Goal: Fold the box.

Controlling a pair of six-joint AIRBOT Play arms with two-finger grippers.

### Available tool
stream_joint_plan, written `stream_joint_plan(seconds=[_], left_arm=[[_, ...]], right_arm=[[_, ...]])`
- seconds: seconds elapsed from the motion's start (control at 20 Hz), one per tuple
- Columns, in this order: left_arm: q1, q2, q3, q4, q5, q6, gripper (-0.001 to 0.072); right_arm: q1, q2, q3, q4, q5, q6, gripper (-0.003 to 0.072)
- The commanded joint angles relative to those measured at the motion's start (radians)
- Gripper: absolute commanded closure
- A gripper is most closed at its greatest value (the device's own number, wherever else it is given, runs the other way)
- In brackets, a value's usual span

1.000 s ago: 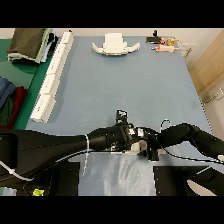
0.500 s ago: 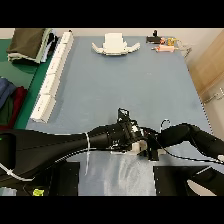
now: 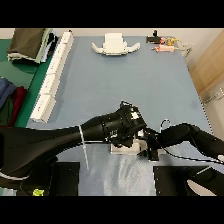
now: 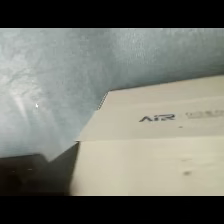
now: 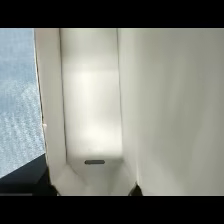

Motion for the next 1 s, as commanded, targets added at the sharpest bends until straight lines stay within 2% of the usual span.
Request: stream_joint_plan(seconds=[0.0,0.05,0.25,0.35,0.5,0.6,0.75,0.8,0.85,0.95], left_arm=[[0.021,0.063,0.013,-0.027,-0.105,0.132,0.0629],[0.023,0.085,0.012,-0.027,-0.134,0.181,0.0681],[0.08,0.204,-0.064,-0.07,-0.13,0.376,0.0694],[0.125,0.296,-0.156,-0.126,-0.077,0.479,0.0693],[0.23,0.464,-0.349,-0.237,0.029,0.676,0.0694],[0.324,0.579,-0.48,-0.339,0.139,0.938,0.0694],[0.444,0.703,-0.644,-0.387,0.448,1.206,0.0691],[0.465,0.716,-0.678,-0.388,0.522,1.287,0.051],[0.476,0.717,-0.707,-0.387,0.591,1.376,0.0021],[0.475,0.696,-0.745,-0.383,0.689,1.516,0.0011]], right_arm=[[0.0,0.0,0.0,0.0,0.0,0.0,0.0166],[0.0,0.0,0.0,0.0,0.0,0.0,0.0166],[0.0,0.0,0.0,0.0,0.0,0.0,0.0166],[0.0,0.0,0.0,0.0,0.0,0.0,0.0166],[0.0,0.0,0.0,0.0,0.0,0.0,0.0166],[0.0,0.0,0.0,0.0,0.0,0.0,0.0166],[0.0,0.0,0.0,0.0,0.0,0.0,0.0166],[0.0,0.0,0.0,0.0,0.0,0.0,0.0166],[0.0,0.0,0.0,0.0,0.0,0.0,0.0166],[0.0,0.0,0.0,0.0,0.0,0.0,0.0166]])
